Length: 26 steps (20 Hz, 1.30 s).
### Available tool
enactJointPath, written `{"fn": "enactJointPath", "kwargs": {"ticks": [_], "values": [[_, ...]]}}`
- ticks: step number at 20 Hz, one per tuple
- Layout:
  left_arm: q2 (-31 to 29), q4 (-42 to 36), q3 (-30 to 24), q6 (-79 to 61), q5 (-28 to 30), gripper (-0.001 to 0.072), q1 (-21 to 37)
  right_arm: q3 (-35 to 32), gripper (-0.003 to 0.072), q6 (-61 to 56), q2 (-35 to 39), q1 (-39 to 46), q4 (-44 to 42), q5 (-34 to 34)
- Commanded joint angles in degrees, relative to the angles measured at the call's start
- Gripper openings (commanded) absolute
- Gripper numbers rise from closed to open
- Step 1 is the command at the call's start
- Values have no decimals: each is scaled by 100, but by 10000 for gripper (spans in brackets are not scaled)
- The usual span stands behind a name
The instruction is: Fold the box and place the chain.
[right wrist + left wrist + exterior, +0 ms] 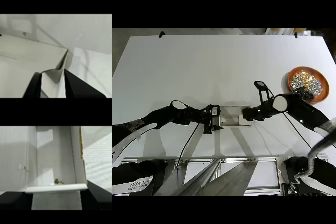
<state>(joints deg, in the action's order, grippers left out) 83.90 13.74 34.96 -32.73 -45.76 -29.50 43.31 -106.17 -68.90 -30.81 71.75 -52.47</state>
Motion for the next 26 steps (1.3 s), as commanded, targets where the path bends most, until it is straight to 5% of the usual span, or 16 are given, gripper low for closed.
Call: {"fn": "enactJointPath", "kwargs": {"ticks": [1,10,16,20,21,23,26], "values": [[0,0,4,-2,7,250,0,348,297,-1010,-378,-452,839,-302],[0,0,4,0,7,250,0,533,268,-1945,-975,-852,1325,-476],[0,0,4,-2,7,250,0,535,17,-1930,-986,-852,1521,-520],[0,0,4,-2,7,250,0,535,18,-1790,-1021,-852,1523,-610],[0,0,4,0,7,250,0,538,84,-1650,-1019,-852,1499,-605],[0,0,4,0,7,250,0,538,363,-1364,-887,-846,1508,-625],[0,-2,4,0,7,250,0,634,365,-570,-326,-719,1639,-920]]}}
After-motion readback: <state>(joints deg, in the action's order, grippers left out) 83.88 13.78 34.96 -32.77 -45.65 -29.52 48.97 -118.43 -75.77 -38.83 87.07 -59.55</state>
